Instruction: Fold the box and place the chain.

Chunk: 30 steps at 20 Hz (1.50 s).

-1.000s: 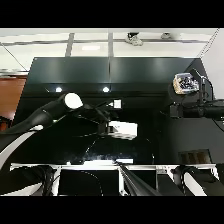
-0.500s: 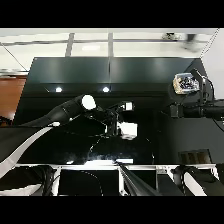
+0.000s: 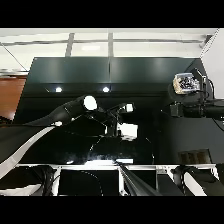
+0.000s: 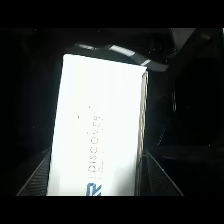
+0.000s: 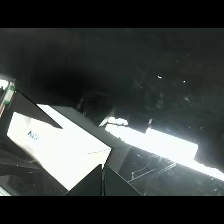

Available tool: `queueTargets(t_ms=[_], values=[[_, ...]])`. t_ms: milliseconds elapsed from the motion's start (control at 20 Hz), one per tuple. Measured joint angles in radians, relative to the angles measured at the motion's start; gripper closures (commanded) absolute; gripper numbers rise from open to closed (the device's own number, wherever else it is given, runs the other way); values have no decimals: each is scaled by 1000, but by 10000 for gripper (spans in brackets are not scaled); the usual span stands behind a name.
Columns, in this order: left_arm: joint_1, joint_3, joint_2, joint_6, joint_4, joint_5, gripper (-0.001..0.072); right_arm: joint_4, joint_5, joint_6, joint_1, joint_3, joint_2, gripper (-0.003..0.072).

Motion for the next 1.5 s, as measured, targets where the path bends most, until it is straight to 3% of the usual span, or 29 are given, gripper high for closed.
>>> queueTargets(t_ms=[300,350,450,500,700,900,1150,1300,1500], values=[[-42,-2,-22,36,90,59,23,0,-8,-1,0,0,0,673],[-51,-2,-26,44,101,82,96,0,-11,-1,0,0,0,673],[-62,-2,-30,56,114,114,326,0,-15,-1,0,0,0,673],[-64,-2,-31,55,117,116,369,-2,-20,-1,0,0,0,673],[-24,22,-9,-99,244,106,369,-5,-31,1,0,0,0,673],[153,89,23,-406,464,95,369,-5,-43,1,0,0,0,673],[544,209,0,-764,649,92,355,-5,-54,10,0,0,0,673],[756,336,-85,-891,692,65,355,-4,-77,13,0,0,0,673],[936,614,-283,-956,704,-13,355,19,-101,13,0,0,0,672]])
